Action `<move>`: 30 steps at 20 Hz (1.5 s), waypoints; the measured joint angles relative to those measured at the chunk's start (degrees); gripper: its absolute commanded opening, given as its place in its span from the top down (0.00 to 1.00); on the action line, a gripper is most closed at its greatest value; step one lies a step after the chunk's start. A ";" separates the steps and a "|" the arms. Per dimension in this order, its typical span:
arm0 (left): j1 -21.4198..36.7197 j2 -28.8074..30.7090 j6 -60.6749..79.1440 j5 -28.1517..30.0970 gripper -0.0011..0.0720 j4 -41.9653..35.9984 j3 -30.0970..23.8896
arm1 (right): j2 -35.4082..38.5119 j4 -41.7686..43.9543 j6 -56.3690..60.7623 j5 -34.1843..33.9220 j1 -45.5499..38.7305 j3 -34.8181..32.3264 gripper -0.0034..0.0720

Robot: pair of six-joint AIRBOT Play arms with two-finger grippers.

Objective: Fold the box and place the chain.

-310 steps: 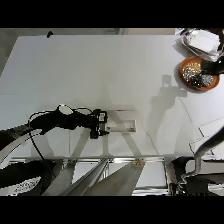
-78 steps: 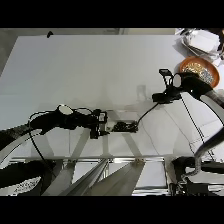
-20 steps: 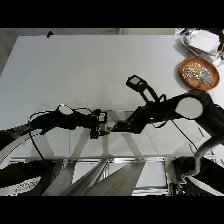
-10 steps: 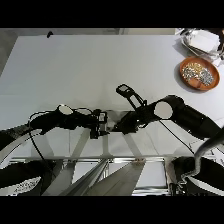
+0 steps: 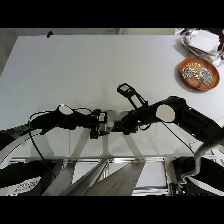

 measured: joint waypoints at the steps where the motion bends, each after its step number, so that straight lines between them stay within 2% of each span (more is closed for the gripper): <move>1: 0.00 0.00 0.00 0.00 0.63 0.00 0.00 | 1.49 -2.25 0.04 1.44 0.02 0.00 0.70; 5: 0.00 0.00 0.00 0.00 0.63 0.00 0.00 | 5.53 -12.46 -1.51 8.46 -0.22 -0.37 0.70; 6: 0.02 0.00 0.00 0.00 0.63 0.00 0.00 | 5.99 -13.75 -3.08 9.84 -0.98 -1.01 0.71; 7: 0.00 0.00 0.00 0.00 0.63 0.00 0.00 | 6.29 -14.64 -5.01 10.62 -2.19 -1.81 0.76; 9: 0.02 0.00 0.00 0.00 0.63 0.00 0.00 | 6.69 -14.91 -10.99 11.91 -6.16 -4.17 0.76; 11: 0.00 0.00 0.00 0.00 0.63 0.00 0.00 | 6.91 -11.67 -21.77 12.66 -11.34 -7.17 0.70; 13: 0.00 0.00 0.00 0.00 0.63 0.00 0.00 | 7.02 -6.03 -35.56 12.83 -16.63 -10.51 0.52; 16: 0.00 0.00 0.00 0.00 0.63 0.00 0.00 | 7.04 4.96 -56.30 9.66 -22.91 -15.63 0.51; 20: 0.00 0.00 0.00 0.00 0.63 0.00 0.00 | 5.31 15.23 -78.44 5.53 -26.08 -19.54 0.51; 23: 0.00 0.00 0.00 0.00 0.63 0.00 0.00 | 3.34 18.75 -86.27 2.69 -26.84 -20.55 0.52; 24: 0.00 0.00 0.00 0.00 0.63 0.00 0.00 | 2.80 19.76 -87.76 1.88 -26.99 -20.74 0.55; 25: 0.00 0.00 0.00 0.00 0.63 0.00 0.00 | 2.32 20.72 -88.94 1.44 -27.06 -20.85 0.58; 30: 0.02 0.00 0.00 0.00 0.63 0.00 0.00 | -0.07 24.11 -91.52 0.24 -27.19 -21.11 0.58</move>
